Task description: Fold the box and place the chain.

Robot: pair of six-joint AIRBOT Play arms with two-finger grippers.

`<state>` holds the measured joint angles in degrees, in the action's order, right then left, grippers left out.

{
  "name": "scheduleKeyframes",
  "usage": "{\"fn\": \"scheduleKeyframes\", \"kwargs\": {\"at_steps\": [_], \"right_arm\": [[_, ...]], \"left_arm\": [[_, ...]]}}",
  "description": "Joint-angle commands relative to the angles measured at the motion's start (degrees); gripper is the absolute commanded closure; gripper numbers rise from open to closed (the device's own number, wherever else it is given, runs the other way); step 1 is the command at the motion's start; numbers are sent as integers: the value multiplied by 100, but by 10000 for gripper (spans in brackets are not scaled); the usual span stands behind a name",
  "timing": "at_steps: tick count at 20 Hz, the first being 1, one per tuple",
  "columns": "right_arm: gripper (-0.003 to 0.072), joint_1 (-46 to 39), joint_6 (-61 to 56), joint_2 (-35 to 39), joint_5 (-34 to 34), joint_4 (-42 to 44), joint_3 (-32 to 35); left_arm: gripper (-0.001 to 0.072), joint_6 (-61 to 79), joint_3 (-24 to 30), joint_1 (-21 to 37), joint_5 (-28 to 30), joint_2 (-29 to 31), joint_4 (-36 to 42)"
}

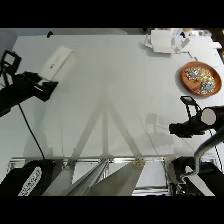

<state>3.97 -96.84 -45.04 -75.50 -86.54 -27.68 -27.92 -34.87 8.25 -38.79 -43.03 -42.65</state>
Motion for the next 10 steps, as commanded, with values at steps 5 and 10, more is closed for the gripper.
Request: {"fn": "scheduleKeyframes", "kwargs": {"at_steps": [5, 10], "right_arm": [[668, -4, 0, 2, -9, 0, 0], [668, -4, 0, 2, -9, 0, 0]], "left_arm": [[705, -2927, 208, 1147, -136, -254, -2236], [696, -2933, 238, 1185, -562, -1040, -2277]]}}
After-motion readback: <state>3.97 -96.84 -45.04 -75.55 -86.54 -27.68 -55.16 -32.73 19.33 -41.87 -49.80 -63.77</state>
